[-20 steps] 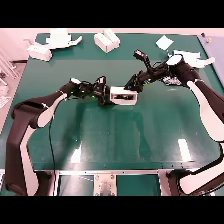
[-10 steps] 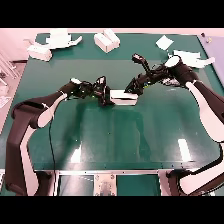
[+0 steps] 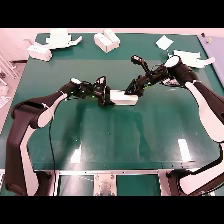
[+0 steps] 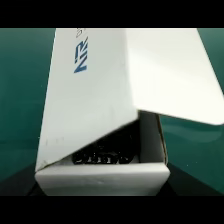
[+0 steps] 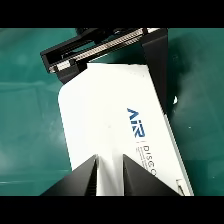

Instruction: Fold the box and place the chain.

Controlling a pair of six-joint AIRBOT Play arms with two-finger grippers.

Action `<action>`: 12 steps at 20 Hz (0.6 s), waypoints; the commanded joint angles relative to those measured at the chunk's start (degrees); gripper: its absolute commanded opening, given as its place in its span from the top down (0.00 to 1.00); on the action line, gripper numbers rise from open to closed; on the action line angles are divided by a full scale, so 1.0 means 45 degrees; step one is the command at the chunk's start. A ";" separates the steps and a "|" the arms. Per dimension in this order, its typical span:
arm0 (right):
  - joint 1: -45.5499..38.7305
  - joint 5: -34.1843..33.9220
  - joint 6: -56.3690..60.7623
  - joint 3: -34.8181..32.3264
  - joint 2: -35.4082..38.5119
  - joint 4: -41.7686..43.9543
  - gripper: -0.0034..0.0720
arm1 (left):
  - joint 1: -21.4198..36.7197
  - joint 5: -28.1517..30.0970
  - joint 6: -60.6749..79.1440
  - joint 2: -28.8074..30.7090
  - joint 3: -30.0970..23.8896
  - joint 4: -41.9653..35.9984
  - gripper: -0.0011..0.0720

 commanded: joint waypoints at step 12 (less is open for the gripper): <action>0.0015 -0.1112 -0.0665 0.0121 0.0005 -0.0121 0.68 | 0.0010 0.0005 -0.0005 0.0005 0.0010 0.0005 0.44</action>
